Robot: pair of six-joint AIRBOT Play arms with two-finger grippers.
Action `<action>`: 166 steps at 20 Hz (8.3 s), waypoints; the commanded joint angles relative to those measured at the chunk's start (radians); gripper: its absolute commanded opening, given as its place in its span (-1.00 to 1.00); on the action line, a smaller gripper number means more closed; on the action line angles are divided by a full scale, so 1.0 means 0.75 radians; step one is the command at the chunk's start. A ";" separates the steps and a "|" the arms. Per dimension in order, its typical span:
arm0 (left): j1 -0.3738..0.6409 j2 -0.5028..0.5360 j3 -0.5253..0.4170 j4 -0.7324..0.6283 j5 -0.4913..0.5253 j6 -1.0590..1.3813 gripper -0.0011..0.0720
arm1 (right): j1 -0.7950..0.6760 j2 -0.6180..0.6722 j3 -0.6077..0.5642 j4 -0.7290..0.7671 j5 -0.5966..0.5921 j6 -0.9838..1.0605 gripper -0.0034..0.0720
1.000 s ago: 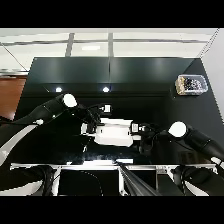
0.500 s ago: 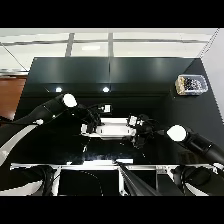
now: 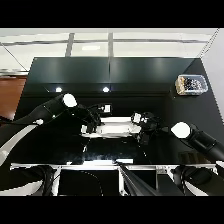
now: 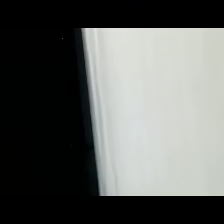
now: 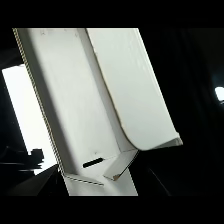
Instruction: Fold the box and place the chain.
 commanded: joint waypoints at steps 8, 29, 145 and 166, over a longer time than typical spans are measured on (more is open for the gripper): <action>-0.001 0.001 0.001 0.000 0.000 0.001 -0.91 | -0.026 -0.063 0.001 0.320 -0.028 -0.346 0.79; -0.001 0.001 0.001 0.000 0.000 0.001 -0.91 | -0.084 -0.309 0.001 0.445 0.129 -0.656 0.79; 0.002 0.439 -0.417 0.105 0.182 0.011 0.96 | -0.013 -0.421 0.108 0.240 0.139 -0.500 -0.57; -0.072 0.328 -0.417 -0.352 0.299 0.004 -0.38 | -0.013 -0.421 0.108 0.240 0.139 -0.500 -0.57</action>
